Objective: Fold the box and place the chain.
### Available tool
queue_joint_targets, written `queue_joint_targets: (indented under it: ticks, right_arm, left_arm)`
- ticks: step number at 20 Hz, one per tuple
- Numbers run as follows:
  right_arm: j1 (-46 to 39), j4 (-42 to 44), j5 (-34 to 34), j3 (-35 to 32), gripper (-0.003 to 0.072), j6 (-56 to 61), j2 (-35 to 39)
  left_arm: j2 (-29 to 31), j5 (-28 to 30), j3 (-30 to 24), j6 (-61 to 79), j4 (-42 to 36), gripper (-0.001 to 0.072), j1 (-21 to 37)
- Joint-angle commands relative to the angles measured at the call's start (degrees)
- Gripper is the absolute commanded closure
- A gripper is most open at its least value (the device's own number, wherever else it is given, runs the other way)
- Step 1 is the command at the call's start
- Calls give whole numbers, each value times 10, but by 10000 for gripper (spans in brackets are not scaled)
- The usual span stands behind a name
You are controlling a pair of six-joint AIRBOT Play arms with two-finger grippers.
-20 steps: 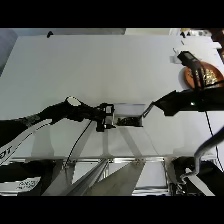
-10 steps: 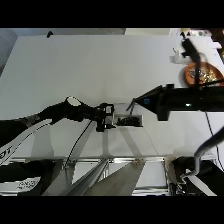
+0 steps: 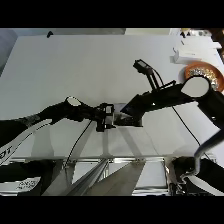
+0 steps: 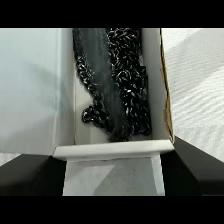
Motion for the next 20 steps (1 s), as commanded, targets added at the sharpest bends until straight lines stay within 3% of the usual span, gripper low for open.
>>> queue_joint_targets:
  ticks: [1, 5, 6, 7, 10, 13, 15, 20]
  right_arm:
    - [4, -10, -6, 4, 500, 7, -15]
    - [4, -33, -3, 52, 507, -51, -16]
    - [1, -53, -4, 76, 557, -80, -16]
    - [-7, -68, -10, 96, 664, -101, -16]
    - [-55, -100, -39, 111, 663, -129, -29]
    - [-73, -160, 33, 109, 663, -128, -86]
    - [-70, -148, 78, 101, 663, -167, -112]
    - [-70, -114, 63, 34, 659, -237, -111]
  left_arm:
    - [0, 0, 0, 0, 0, 457, 0]
    - [0, 0, 0, 0, 0, 457, 0]
    - [0, 0, 0, 0, 0, 457, 0]
    - [0, 0, 0, 0, 0, 457, 0]
    - [0, 0, 0, 0, 0, 457, 0]
    - [0, 0, 0, 0, 0, 457, 0]
    - [0, 0, 0, 0, 0, 457, 0]
    - [0, 0, 0, 0, 0, 457, 0]
